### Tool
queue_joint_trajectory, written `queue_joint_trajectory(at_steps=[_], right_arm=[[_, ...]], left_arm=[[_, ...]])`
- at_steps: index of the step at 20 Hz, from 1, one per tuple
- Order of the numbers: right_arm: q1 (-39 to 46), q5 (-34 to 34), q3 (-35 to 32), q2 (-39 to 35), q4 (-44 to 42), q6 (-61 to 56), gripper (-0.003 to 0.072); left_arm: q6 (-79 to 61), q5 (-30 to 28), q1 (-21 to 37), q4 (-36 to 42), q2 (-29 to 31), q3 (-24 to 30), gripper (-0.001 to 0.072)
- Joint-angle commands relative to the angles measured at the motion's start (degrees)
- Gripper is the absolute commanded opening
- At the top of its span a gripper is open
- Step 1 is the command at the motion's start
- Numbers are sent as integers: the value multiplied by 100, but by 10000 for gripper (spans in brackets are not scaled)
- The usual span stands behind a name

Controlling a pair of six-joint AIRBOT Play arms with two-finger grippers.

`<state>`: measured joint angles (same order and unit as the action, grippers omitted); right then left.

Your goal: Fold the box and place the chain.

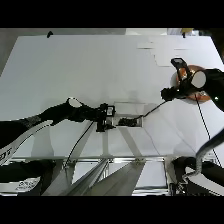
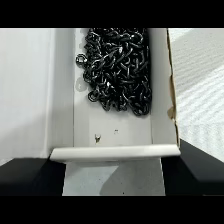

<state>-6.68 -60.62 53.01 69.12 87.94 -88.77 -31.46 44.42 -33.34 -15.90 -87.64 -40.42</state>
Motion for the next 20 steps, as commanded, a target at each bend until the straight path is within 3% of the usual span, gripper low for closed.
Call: queue_joint_trajectory(at_steps=[1, 11, 13, 17, 19, 20], right_arm=[[59, -9, 4, 555, 188, -428, 417], [55, 243, 4, 1174, 203, -741, 396], [55, 326, 4, 1193, 203, -791, 339], [55, 376, 4, 1366, 205, -896, 333], [55, 286, 0, 1458, 205, -892, 287], [55, 269, -13, 1482, 205, -887, 218]], left_arm=[[-4, 0, 4, 0, 4, 2, 10], [-2, 0, 4, 0, 4, 2, 10], [-2, 0, 4, 0, 4, 2, 10], [-2, 0, 4, 0, 4, 2, 10], [-2, 0, 4, 0, 4, 2, 10], [-2, 0, 4, 0, 4, 2, 10]])
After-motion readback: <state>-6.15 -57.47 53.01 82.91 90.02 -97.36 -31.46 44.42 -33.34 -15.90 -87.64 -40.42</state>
